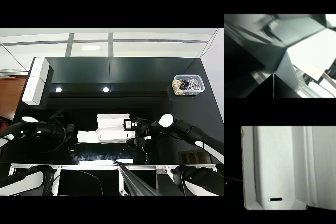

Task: Fold the box and place the chain.

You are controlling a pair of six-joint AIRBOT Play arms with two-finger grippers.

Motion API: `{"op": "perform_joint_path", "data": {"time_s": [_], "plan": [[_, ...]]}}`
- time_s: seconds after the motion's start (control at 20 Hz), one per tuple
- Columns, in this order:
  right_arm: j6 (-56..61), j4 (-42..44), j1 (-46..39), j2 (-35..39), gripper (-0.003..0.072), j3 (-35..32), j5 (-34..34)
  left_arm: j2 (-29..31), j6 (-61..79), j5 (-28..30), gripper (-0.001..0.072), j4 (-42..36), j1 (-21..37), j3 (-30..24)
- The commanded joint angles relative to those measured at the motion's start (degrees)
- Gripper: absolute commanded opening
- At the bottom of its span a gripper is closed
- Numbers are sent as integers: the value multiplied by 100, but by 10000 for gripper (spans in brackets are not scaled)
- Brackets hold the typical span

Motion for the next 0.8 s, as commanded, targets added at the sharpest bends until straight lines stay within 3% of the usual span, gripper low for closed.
{"op": "perform_joint_path", "data": {"time_s": [0.0,0.1,0.15,0.25,0.55,0.75], "plan": [[2,0,4,-4,130,-2,2,-107,157,337,31,-295,-804,92],[2,0,4,-4,129,-2,2,103,160,326,62,-286,-1056,229],[2,0,4,-4,130,-2,2,264,157,310,229,-234,-1119,317],[2,0,4,-4,130,-2,2,595,107,282,672,-4,-1143,492],[4,2,4,-4,130,-2,2,1204,-44,278,687,52,-1305,704],[2,0,4,-4,130,-2,2,1209,-295,638,687,68,-2122,737]]}}
